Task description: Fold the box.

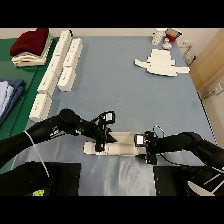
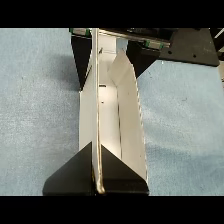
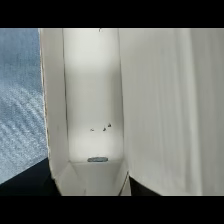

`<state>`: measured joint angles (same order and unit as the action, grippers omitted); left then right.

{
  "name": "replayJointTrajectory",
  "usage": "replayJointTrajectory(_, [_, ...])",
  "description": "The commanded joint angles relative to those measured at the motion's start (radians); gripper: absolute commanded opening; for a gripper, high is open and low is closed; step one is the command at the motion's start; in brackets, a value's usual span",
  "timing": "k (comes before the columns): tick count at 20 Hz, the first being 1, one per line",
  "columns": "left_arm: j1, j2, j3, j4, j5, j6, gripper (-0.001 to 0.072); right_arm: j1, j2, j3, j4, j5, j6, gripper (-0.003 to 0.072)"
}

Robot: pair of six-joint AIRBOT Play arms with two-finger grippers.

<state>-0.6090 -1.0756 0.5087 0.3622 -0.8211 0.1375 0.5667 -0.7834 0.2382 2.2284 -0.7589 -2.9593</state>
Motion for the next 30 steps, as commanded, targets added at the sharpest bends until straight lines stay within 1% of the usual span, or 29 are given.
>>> replayJointTrajectory(1, [0.0, 0.001, 0.0, 0.0, 0.0, 0.0, 0.0012, 0.001, -0.001, 0.003, -0.007, 0.0, 0.0, 0.0543])
replayJointTrajectory(29, [-0.002, 0.0, 0.0, -0.014, 0.01, 0.003, 0.0017, 0.001, -0.001, 0.003, -0.007, -0.001, 0.0, 0.0546])
replayJointTrajectory(30, [0.0, 0.0, 0.0, -0.014, 0.013, 0.003, 0.0193, 0.001, -0.001, 0.003, -0.007, -0.001, 0.0, 0.0545])
